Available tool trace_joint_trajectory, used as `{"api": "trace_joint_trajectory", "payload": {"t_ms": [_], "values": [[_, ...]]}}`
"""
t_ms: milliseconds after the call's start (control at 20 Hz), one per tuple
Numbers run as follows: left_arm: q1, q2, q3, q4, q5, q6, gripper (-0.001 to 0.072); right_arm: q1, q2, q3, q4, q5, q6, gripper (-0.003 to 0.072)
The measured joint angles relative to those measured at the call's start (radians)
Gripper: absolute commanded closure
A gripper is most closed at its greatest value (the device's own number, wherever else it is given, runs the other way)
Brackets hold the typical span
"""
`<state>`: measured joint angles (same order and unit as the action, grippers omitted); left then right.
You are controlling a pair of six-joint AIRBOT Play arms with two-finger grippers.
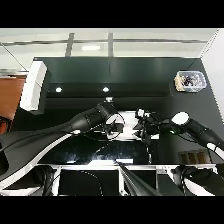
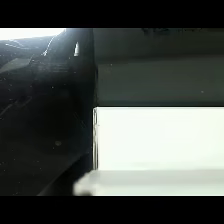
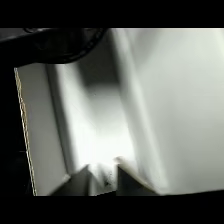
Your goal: Fold the box and place the chain.
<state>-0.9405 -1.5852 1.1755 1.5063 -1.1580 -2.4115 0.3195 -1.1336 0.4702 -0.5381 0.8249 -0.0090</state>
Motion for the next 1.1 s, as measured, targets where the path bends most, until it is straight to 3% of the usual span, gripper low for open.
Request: {"api": "trace_joint_trajectory", "payload": {"t_ms": [50, 100, 150, 350, 500, 700, 900, 1100], "values": [[0.0, 0.0, 0.0, 0.0, 0.0, 0.0, 0.0685, 0.0, 0.0, 0.0, -0.001, 0.003, 0.003, 0.0384], [0.0, 0.0, 0.0, 0.0, 0.0, 0.001, 0.0685, 0.0, 0.0, 0.0, -0.003, 0.005, 0.003, 0.0625], [0.0, 0.0, 0.0, 0.0, 0.0, 0.001, 0.0685, 0.0, 0.0, 0.0, -0.005, 0.005, 0.005, 0.0681], [0.0, 0.0, 0.0, 0.0, 0.0, 0.003, 0.0685, -0.027, 0.026, 0.009, -0.061, 0.028, 0.11, 0.0681], [0.0, 0.0, 0.0, 0.0, 0.0, 0.003, 0.0685, -0.123, 0.098, 0.055, -0.209, 0.103, 0.401, 0.0681], [0.0, 0.0, 0.0, 0.0, 0.001, 0.002, 0.0685, -0.388, 0.196, 0.087, -0.336, 0.171, 0.822, 0.0681], [0.0, 0.0, 0.0, 0.0, 0.003, 0.002, 0.0685, -0.597, 0.224, 0.016, -0.378, 0.154, 1.152, 0.0681], [0.0, 0.0, 0.0, 0.0, 0.004, 0.002, 0.0685, -0.624, 0.194, -0.078, -0.341, 0.17, 1.278, 0.0681]]}}
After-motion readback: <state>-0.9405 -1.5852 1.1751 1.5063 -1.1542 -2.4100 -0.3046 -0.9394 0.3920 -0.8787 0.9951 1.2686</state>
